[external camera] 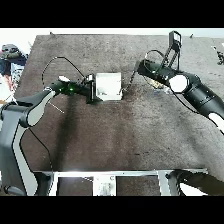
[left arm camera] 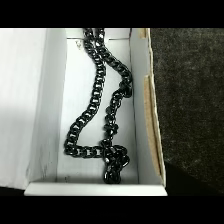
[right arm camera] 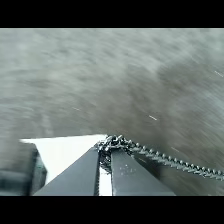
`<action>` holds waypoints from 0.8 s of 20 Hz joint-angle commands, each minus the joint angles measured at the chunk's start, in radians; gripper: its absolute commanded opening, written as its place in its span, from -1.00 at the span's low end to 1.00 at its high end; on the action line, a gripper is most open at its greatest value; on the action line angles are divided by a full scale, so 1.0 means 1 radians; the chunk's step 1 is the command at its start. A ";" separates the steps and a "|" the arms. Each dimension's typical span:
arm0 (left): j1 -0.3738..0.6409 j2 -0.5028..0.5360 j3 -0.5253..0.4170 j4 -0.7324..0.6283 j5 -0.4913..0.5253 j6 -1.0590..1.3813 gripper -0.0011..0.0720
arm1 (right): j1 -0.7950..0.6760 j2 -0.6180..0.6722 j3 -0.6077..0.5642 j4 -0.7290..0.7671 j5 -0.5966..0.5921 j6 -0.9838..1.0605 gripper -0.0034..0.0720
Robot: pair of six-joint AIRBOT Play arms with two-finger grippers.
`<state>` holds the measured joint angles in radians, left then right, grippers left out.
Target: Fold the box and place the chain.
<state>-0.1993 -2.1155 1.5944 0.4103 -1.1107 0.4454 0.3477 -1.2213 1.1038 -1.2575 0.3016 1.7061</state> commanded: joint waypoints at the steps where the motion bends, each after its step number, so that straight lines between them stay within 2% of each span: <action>1: 0.001 0.000 0.000 0.000 0.000 0.000 -0.52 | 0.061 0.016 0.040 -0.002 -0.027 -0.023 -0.88; 6: 0.001 0.000 0.000 0.000 0.000 0.000 -0.51 | 0.114 -0.006 0.060 -0.001 -0.035 -0.031 -0.88; 16: 0.001 0.000 0.000 0.000 0.000 0.000 -0.52 | 0.196 -0.173 0.059 0.002 -0.029 -0.030 -0.88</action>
<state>-0.1993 -2.1155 1.5944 0.4103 -1.1107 0.4454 0.5266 -1.3472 1.1625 -1.2564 0.2707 1.6756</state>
